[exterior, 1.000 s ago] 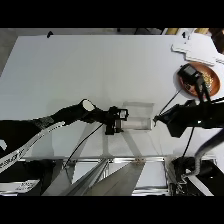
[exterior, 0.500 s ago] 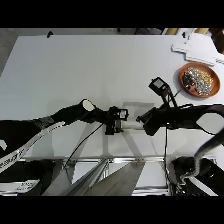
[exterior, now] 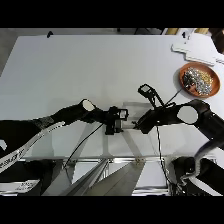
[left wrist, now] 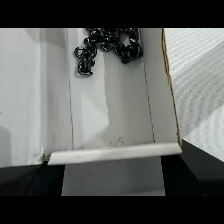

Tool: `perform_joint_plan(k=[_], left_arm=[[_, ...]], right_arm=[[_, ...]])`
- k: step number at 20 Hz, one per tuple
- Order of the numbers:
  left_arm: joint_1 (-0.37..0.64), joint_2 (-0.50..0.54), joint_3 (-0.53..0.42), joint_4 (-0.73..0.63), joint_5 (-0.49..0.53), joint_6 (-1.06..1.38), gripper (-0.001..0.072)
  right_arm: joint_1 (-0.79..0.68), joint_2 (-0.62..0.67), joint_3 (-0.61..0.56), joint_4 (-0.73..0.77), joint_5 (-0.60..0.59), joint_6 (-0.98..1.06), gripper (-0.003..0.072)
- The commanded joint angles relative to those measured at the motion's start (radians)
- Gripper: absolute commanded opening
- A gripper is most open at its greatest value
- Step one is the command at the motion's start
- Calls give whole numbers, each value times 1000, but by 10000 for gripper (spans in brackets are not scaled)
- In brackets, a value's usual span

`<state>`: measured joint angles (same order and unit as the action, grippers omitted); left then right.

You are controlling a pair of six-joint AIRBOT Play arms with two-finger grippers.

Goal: Fold the box and place the chain.

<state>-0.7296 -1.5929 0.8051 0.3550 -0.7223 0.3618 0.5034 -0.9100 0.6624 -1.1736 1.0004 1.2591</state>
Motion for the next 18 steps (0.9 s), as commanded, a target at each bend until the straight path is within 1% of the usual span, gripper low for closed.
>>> perform_joint_plan(k=[1,3,5,6,7,8,10,12,14,16,18], left_arm=[[0,1,0,0,0,0,138],[0,1,0,0,0,0,138],[0,1,0,0,0,0,138],[0,1,0,0,0,0,138],[0,1,0,0,0,0,138],[0,1,0,0,0,0,138],[0,1,0,0,0,0,138],[0,1,0,0,0,0,138],[0,1,0,0,0,0,138],[0,1,0,0,0,0,138],[0,1,0,0,0,0,138]], right_arm=[[-32,-8,73,-11,109,-3,183],[-98,-8,181,-43,174,-3,178],[-189,-8,294,-110,183,-2,176],[-235,-9,330,-128,177,1,152],[-285,-9,348,-132,159,1,109],[-339,-12,349,-136,140,1,12],[-436,-48,349,-147,151,46,15],[-492,-109,346,-191,159,126,15],[-499,-175,330,-226,158,148,15],[-479,-233,304,-229,123,147,15],[-454,-284,280,-248,114,147,15]])
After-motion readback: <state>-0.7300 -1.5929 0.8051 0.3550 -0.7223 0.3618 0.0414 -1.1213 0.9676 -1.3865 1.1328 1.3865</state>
